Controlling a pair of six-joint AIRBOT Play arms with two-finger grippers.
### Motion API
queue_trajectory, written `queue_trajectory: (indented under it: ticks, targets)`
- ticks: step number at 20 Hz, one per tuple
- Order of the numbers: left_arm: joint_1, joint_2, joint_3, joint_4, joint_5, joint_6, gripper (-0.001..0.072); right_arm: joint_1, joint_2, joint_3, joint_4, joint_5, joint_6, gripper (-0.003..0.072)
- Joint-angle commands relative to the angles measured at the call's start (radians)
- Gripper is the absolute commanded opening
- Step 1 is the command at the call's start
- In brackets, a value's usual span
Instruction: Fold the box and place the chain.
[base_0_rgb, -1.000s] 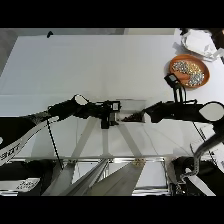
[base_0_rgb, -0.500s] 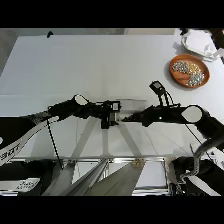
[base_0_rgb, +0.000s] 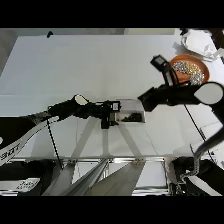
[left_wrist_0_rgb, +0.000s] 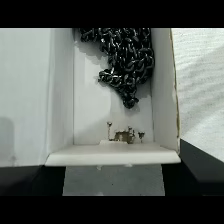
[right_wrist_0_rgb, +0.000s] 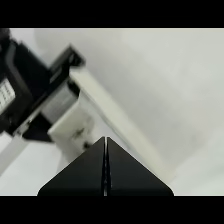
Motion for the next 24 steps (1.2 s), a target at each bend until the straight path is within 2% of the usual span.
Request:
queue_trajectory:
  ticks: [1, 2, 6, 8, 14, 19, 21, 22, 24]
  targets:
    - [0.001, 0.001, 0.0, 0.0, 0.0, 0.0, 0.0314, -0.028, -0.108, 0.167, -0.049, 0.005, -0.031, 0.0008]
    - [0.001, 0.001, 0.0, 0.0, 0.0, 0.0, 0.0314, -0.039, -0.169, 0.171, -0.048, 0.014, -0.067, 0.0007]
    - [0.001, 0.001, 0.0, 0.0, 0.0, 0.0, 0.0314, -0.048, -0.424, 0.171, -0.032, 0.182, -0.247, 0.0007]
    - [0.001, 0.001, 0.0, 0.0, 0.0, 0.0, 0.0314, -0.048, -0.493, 0.17, -0.011, 0.224, -0.3, 0.0007]
    - [0.001, 0.001, 0.0, 0.0, 0.0, 0.0, 0.0314, -0.048, -0.464, 0.149, 0.121, 0.355, -0.393, 0.0008]
    - [0.001, 0.001, 0.0, 0.0, 0.0, 0.0, 0.0314, -0.048, -0.338, 0.01, 0.122, 0.309, -0.479, 0.0018]
    - [0.001, 0.001, 0.0, 0.0, 0.0, 0.0, 0.0314, -0.048, -0.279, -0.015, 0.121, 0.293, -0.525, 0.0123]
    - [0.001, 0.001, 0.0, 0.0, 0.0, 0.0, 0.0314, -0.048, -0.259, -0.016, 0.119, 0.291, -0.541, 0.0148]
    - [0.001, 0.001, 0.0, 0.0, 0.0, 0.0, 0.0314, -0.048, -0.229, -0.016, 0.115, 0.286, -0.593, 0.03]
